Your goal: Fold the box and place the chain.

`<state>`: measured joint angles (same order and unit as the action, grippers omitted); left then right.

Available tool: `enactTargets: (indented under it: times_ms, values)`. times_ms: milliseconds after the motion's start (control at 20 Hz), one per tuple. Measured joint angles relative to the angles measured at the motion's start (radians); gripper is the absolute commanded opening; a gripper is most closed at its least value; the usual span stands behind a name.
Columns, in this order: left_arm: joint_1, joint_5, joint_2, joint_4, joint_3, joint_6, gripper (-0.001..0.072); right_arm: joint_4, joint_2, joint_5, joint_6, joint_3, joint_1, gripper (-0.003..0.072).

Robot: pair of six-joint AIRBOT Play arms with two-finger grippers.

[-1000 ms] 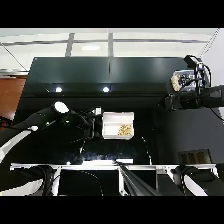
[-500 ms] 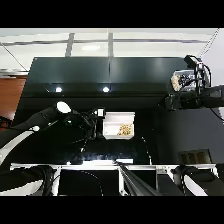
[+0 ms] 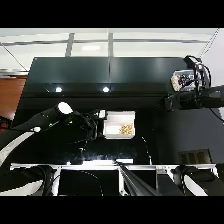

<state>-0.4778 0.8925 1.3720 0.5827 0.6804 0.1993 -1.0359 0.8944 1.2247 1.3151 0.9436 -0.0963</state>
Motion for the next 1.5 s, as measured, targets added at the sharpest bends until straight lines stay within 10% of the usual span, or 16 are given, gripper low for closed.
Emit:
enactTargets:
  times_ms: [400,700,1500]
  values:
    - [-0.001,-0.002,0.000,0.004,0.000,0.000,0.0490,0.064,0.188,-0.115,-0.081,-0.034,-0.018,0.0704]
    - [-0.001,-0.002,-0.001,0.004,0.000,0.000,0.0490,0.435,0.370,-0.163,-0.637,-0.029,-0.032,0.0704]
    - [-0.001,-0.002,-0.001,0.004,0.000,-0.001,0.0490,0.349,0.300,0.042,-0.932,-0.048,-0.224,0.0704]
